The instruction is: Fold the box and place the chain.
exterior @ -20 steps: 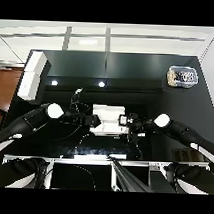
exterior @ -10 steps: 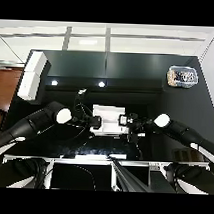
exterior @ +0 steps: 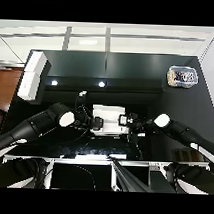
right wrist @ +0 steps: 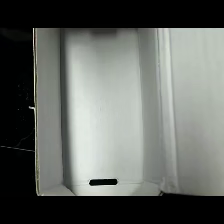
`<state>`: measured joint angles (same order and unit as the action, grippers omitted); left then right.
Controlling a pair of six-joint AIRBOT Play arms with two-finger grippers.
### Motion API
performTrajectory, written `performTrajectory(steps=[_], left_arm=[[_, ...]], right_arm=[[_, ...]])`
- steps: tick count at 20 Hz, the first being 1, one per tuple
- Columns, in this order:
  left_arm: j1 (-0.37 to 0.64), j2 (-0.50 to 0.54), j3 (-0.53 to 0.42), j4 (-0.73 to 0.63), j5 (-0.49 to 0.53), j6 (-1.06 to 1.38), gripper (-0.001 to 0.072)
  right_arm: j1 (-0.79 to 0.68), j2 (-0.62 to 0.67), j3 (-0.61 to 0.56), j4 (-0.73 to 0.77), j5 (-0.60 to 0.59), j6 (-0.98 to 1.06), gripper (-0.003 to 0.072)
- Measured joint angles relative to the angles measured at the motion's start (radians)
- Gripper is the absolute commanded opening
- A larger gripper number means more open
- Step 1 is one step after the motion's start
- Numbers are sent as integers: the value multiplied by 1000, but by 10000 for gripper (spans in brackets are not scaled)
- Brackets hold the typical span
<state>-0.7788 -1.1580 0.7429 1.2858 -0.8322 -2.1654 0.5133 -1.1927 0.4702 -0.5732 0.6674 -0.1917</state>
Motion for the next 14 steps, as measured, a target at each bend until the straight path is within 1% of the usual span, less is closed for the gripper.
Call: performTrajectory(steps=[1,3,7,12,14], left_arm=[[-2,-2,2,5,-6,-12,477],[-4,-13,4,12,-11,-35,391],[-18,-77,48,36,-47,-61,384],[-37,-153,116,100,-108,-116,384],[-40,-164,131,114,-127,-135,347]], right_arm=[[0,0,0,0,0,0,436],[0,0,0,0,0,0,436],[0,0,0,0,0,0,436],[0,0,0,0,0,0,436],[0,0,0,0,0,0,436]])
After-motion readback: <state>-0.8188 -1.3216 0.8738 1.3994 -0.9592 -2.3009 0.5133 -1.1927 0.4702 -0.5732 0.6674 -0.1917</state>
